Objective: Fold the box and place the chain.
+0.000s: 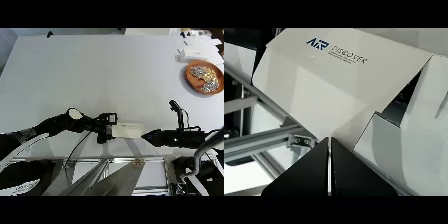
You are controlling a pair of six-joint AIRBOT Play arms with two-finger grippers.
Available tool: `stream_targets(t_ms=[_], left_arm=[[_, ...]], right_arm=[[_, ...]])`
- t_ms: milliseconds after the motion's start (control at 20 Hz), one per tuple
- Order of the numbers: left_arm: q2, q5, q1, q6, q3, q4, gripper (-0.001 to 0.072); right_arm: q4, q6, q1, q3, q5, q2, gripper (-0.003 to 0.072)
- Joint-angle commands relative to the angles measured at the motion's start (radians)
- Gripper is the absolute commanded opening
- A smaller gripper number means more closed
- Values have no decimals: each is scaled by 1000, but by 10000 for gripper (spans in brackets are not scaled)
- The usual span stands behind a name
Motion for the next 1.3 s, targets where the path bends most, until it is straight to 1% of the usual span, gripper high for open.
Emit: stream_targets(t_ms=[0, 200, 250, 300, 350, 400, 450, 700, 750, 800, 850, 950, 1000, 1050, 1100, 1150, 1250], left_arm=[[1, 0, 0, 0, 1, 0, 111], [1, 0, 0, 0, 0, 0, 111], [0, 0, 0, 0, 0, 0, 111], [0, 0, 0, 0, 0, 0, 111], [0, 0, 0, 0, 0, 0, 111], [0, 0, 0, 0, 0, 0, 111], [0, 0, 0, 0, 0, 0, 111], [1, 0, 0, 0, 0, 0, 111], [0, 0, 0, 0, 0, 0, 111], [0, 0, 0, 0, 0, 0, 111], [1, 0, 0, 0, 0, 0, 111], [0, 0, 0, 0, 0, 0, 111], [1, 0, 0, 0, 0, 0, 111], [1, 0, 0, 0, 1, 0, 111], [0, 0, 0, 0, 0, 0, 111], [0, 0, 0, 0, 0, 0, 111], [0, 0, 0, 0, 0, 0, 111]], right_arm=[[-61, -72, -1, -1, -13, -1, 17], [-59, -69, -1, -1, 2, -1, 18], [-50, -68, -1, -1, 14, -1, 118], [-47, -66, -1, 0, 17, -1, 334], [-53, -44, -5, 0, 16, -1, 317], [-56, -36, -16, 0, 18, -1, 274], [-63, -23, -30, 0, 24, -1, 257], [-57, -19, -47, 0, 27, -1, 256], [-44, -19, -43, 0, 14, -2, 228], [-32, -19, -37, 0, -2, -2, 179], [-31, -19, -31, 0, -8, -5, 160], [-28, -27, -21, -1, -10, -24, 158], [-26, -35, -14, -1, -11, -39, 143], [-18, -63, -8, -1, -13, -52, 69], [-10, -95, -3, 0, -19, -65, 34], [-6, -137, -4, -1, -35, -68, 17], [-45, -227, -4, 0, -68, -68, 17]])
